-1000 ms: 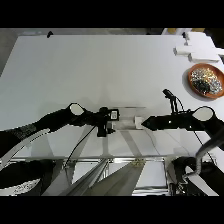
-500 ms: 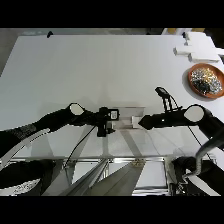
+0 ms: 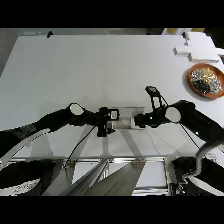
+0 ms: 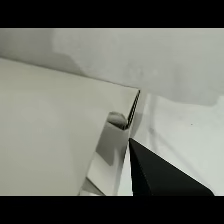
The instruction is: Fold the box and place the chain.
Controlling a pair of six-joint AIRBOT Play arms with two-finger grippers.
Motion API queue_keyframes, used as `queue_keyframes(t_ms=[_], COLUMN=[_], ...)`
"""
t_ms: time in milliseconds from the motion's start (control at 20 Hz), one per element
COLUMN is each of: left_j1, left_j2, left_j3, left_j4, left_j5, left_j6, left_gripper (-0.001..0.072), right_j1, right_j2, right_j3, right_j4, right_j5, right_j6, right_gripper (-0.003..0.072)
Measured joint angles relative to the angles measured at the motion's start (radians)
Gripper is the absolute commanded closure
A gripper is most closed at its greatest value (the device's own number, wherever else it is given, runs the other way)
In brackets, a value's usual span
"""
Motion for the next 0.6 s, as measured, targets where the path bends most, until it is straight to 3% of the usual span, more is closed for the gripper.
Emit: queue_keyframes(t_ms=[250, 600], left_j1=[0.000, 0.000], left_j2=[0.000, 0.000], left_j3=[0.000, 0.000], left_j4=[0.000, 0.000], left_j5=[-0.001, 0.000], left_j6=[0.000, 0.000], left_gripper=[0.0434, 0.0434], right_j1=[0.066, 0.095], right_j2=[-0.092, -0.140], right_j3=[0.050, 0.061], right_j4=[-0.133, -0.184], right_j5=[0.037, 0.035], right_j6=[0.199, 0.318], right_gripper=[0.0392, 0.0426])
